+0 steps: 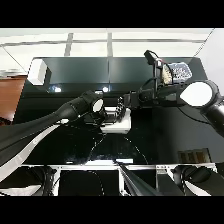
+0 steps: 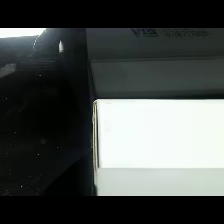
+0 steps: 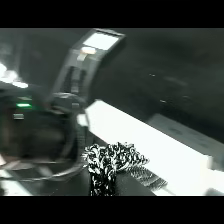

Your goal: Fold the box and place the chain.

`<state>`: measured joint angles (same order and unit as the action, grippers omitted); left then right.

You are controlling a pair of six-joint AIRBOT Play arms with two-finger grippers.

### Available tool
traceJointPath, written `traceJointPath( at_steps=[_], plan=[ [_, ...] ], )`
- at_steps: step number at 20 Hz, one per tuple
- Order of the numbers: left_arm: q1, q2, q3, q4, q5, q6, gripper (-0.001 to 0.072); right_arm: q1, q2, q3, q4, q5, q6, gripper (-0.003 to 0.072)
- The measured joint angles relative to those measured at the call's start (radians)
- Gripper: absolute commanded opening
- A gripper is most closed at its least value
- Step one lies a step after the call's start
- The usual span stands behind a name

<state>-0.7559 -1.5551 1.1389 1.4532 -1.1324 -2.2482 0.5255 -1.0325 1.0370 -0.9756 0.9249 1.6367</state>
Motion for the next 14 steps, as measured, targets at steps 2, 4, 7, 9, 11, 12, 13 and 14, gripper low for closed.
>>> traceJointPath(
  at_steps=[2,4,7,9,11,12,13,14],
  plan=[
    [0.000,0.000,0.000,0.000,0.001,0.000,0.0026,-0.001,-0.007,-0.005,-0.056,0.023,0.016,0.0015],
    [0.000,0.000,0.000,0.000,0.002,0.000,0.0027,-0.001,-0.012,-0.007,-0.117,0.063,0.041,0.0015],
    [0.000,0.000,0.000,0.000,0.003,0.000,0.0027,-0.002,-0.014,-0.011,-0.209,0.119,0.089,0.0015],
    [0.000,0.000,0.000,0.000,0.002,0.000,0.0026,-0.002,-0.015,-0.020,-0.241,0.146,0.116,0.0014],
    [0.000,0.000,0.000,0.000,0.002,0.000,0.0026,-0.002,-0.015,-0.038,-0.232,0.161,0.129,0.0015],
    [0.000,0.000,0.000,0.000,0.002,0.000,0.0027,-0.002,-0.016,-0.048,-0.213,0.158,0.130,0.0015],
    [0.000,0.000,0.000,0.000,0.002,0.000,0.0027,-0.001,-0.017,-0.056,-0.187,0.153,0.130,0.0015],
    [0.000,0.000,0.000,0.000,0.002,0.000,0.0026,0.001,-0.019,-0.063,-0.152,0.140,0.125,0.0015]
  ],
)
